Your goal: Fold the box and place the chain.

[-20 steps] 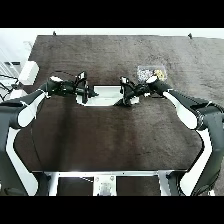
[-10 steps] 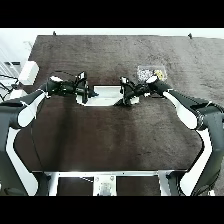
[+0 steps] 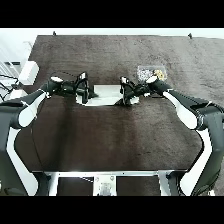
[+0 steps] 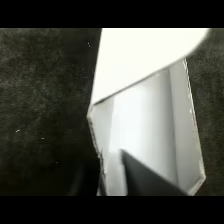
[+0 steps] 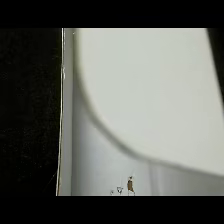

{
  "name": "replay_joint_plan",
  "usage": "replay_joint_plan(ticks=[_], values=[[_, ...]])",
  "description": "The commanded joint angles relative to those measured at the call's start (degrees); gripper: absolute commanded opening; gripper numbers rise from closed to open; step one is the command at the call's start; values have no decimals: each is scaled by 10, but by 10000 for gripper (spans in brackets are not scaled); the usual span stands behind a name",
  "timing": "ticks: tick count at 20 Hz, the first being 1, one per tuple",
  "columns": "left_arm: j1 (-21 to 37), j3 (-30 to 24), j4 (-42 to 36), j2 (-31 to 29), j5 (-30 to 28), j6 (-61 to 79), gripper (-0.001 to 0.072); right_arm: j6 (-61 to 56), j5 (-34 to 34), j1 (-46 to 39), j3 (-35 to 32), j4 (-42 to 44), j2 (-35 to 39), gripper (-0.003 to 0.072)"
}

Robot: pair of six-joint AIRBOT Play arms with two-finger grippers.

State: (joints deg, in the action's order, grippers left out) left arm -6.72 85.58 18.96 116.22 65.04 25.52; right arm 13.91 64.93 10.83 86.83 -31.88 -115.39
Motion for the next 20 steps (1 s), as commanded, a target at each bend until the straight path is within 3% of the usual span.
replay_joint_plan(ticks=[1, 5, 12, 13, 14, 15, 18, 20], values=[[1, 1, -14, -5, 8, 5, 340, 0, 1, 0, 0, -1, 0, 504], [5, 18, -11, -5, 42, 0, 340, 0, 1, 0, 0, -1, 0, 504], [85, 85, -10, -5, 227, -45, 327, 0, 1, 0, 0, -1, 0, 504], [90, 96, -10, -5, 254, -46, 166, 0, 1, 0, 0, -1, 0, 504], [93, 108, -10, -5, 280, -45, 66, 0, 1, 0, 0, -1, 0, 504], [93, 121, -10, -5, 303, -47, 19, 0, 1, 0, 0, -1, 0, 503], [93, 161, -16, -9, 315, -116, 14, 0, 1, -1, 0, -1, 0, 503], [91, 156, -7, -37, 290, -135, 12, 0, 1, 0, 0, -1, 0, 502]])
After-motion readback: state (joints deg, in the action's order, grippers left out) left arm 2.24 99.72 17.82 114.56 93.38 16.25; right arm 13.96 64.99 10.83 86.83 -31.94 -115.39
